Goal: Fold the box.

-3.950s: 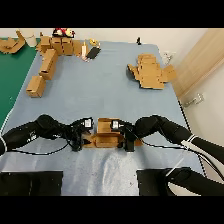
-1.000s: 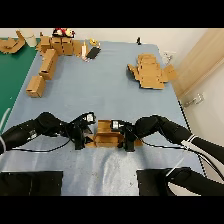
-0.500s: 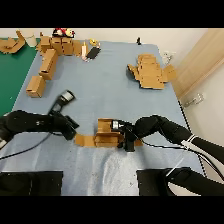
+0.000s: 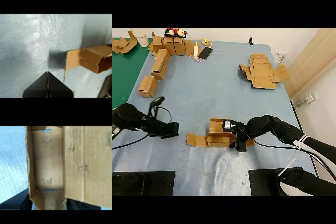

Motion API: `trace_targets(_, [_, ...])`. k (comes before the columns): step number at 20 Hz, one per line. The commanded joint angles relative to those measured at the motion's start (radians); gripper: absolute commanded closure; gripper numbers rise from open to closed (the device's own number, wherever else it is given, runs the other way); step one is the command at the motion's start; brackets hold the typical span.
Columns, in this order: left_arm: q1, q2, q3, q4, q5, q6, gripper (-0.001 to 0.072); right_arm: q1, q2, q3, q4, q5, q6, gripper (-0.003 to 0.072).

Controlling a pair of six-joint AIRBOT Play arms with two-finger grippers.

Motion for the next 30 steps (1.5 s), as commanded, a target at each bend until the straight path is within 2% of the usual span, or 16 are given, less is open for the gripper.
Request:
trace_targets(1, [-0.037, -0.136, -0.001, -0.13, 0.023, 0.048, 0.0698, 0.0, 0.0, 0.0, 0.0, 0.0, 0.0, 0.0191])
trace_targets(4, [-0.081, -0.186, -0.004, -0.148, 0.068, 0.051, 0.0698, 0.0, 0.0, 0.0, 0.0, 0.0, 0.0, 0.0191])
trace_targets(8, [-0.084, -0.202, -0.042, -0.169, 0.106, 0.055, 0.0698, 0.0, 0.0, 0.0, 0.0, 0.0, 0.0, 0.0191])
trace_targets(11, [-0.084, -0.202, -0.082, -0.345, 0.116, 0.183, 0.0698, 0.0, 0.0, 0.0, 0.0, 0.0, 0.0, 0.0191])
trace_targets(13, [-0.084, -0.203, -0.09, -0.407, 0.121, 0.233, 0.0698, 0.0, 0.0, 0.0, 0.0, 0.0, 0.0, 0.0191])
trace_targets(18, [-0.089, -0.203, -0.109, -0.407, 0.139, 0.232, 0.0698, 0.0, 0.0, 0.0, 0.0, 0.0, 0.0, 0.0191])
trace_targets(22, [-0.152, -0.208, -0.125, -0.415, 0.196, 0.229, 0.0698, 0.0, 0.0, 0.0, 0.0, 0.0, 0.0, 0.0191])
trace_targets(30, [-0.184, -0.198, -0.124, -0.571, 0.173, 0.319, 0.0699, 0.0, 0.0, 0.0, 0.0, 0.0, 0.0, 0.0191])
